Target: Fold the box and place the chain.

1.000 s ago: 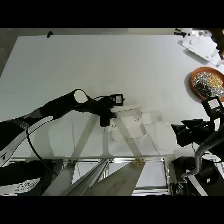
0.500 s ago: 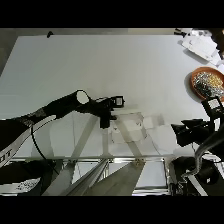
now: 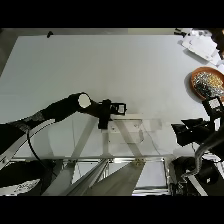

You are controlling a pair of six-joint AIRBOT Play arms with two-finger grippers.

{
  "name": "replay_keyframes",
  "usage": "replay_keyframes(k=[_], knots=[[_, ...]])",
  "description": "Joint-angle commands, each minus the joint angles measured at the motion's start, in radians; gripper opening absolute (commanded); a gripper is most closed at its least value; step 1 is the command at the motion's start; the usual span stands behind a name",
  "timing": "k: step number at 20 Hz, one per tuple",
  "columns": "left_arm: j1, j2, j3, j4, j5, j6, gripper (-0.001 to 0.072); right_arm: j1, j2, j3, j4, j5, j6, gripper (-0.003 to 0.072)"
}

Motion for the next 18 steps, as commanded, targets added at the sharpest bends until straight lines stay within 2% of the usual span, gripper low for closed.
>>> replay_keyframes(k=[1, 8, 18], knots=[[-0.001, 0.025, 0.002, 0.028, 0.038, -0.062, 0.0002, 0.0, 0.0, 0.0, 0.0, -0.002, 0.0, 0.0456], [-0.002, 0.013, 0.001, 0.056, 0.055, -0.149, 0.0002, 0.0, 0.0, 0.0, 0.0, -0.002, 0.0, 0.0456], [-0.005, -0.018, 0.001, 0.056, 0.053, -0.148, 0.0007, 0.0, 0.0, 0.0, 0.0, -0.002, 0.0, 0.0456]])
